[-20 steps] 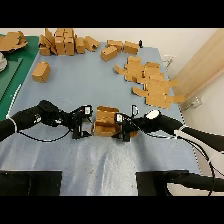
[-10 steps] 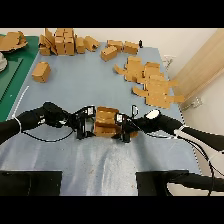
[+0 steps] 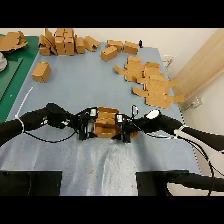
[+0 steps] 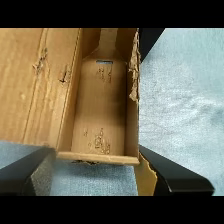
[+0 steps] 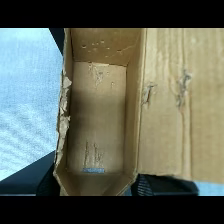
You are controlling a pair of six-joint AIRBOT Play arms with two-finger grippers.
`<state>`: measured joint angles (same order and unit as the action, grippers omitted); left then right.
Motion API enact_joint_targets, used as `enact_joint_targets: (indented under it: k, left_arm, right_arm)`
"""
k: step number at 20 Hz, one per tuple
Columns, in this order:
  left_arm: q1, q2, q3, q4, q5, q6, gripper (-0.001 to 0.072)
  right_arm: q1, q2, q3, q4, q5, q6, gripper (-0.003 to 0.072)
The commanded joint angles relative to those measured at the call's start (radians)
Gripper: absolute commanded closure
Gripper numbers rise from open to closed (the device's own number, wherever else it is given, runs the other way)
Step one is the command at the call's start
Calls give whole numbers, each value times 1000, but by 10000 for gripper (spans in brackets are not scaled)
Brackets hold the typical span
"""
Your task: Fold the box.
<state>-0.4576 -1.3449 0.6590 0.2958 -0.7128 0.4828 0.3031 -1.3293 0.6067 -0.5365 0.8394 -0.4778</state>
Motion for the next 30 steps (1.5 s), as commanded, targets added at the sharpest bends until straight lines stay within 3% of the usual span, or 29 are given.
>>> enact_joint_targets:
  k: [1, 9, 18, 30]
  left_arm:
    - [-4, -2, 2, 3, -13, 0, 19]
    - [-10, -2, 7, 116, -29, -100, 20]
    - [-10, -45, 63, 118, -74, -117, 20]
    - [-11, -45, 63, 161, -105, -117, 21]
  right_arm:
    - [1, 1, 0, 2, 1, -6, 245]
    - [1, 1, 0, 1, -2, -13, 246]
    - [0, 1, 0, 1, -2, -13, 245]
    - [0, 1, 0, 1, -10, -13, 245]
